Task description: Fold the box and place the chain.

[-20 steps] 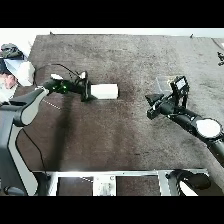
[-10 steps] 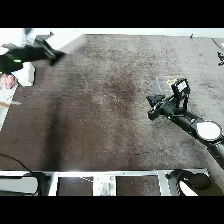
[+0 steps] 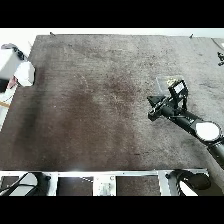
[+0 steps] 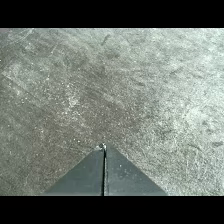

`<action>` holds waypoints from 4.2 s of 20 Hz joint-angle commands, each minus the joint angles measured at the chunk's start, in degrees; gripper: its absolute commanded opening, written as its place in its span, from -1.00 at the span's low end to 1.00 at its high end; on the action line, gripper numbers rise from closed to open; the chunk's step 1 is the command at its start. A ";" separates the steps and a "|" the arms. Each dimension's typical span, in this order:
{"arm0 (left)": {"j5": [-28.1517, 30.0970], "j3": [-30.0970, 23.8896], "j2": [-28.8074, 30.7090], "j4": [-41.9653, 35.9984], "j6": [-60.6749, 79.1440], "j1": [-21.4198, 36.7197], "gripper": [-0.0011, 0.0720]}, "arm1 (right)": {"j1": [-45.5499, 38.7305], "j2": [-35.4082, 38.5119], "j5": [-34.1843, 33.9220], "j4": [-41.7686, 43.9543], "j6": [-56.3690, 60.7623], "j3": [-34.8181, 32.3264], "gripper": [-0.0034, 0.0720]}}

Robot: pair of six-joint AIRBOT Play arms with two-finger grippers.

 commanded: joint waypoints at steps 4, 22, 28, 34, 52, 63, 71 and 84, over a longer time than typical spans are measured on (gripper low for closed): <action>2.08 -10.58 -0.22 4.00 -0.33 6.86 -0.96 | -0.04 0.04 0.02 -0.55 0.02 -0.04 -0.94; 6.38 -7.37 -18.03 4.50 10.21 6.69 -0.96 | -0.04 0.04 -0.42 -0.28 0.07 -0.07 -0.94; 6.34 -7.26 -19.39 4.61 10.80 6.69 0.13 | -0.02 0.04 -0.42 -0.26 0.50 -0.07 -0.94; 7.08 -7.26 -19.19 4.63 10.64 6.69 0.91 | -0.02 0.04 -0.46 -0.31 1.53 -0.07 -0.94; -13.38 2.14 3.43 -18.75 21.31 -0.76 -0.95 | -0.02 1.92 -2.82 -0.31 3.08 0.00 -0.94; 25.31 -18.58 21.59 -52.83 56.04 -37.62 -0.96 | -0.02 18.93 -12.81 -0.31 9.22 -8.31 -0.94; 24.26 -38.45 38.23 -69.31 68.76 -41.70 -0.96 | -0.07 30.84 -13.05 -0.37 9.20 -17.18 -0.94; 27.87 -42.18 42.10 -69.29 68.70 -41.68 -0.94 | -0.07 30.88 -15.82 -0.52 9.20 -18.56 -0.94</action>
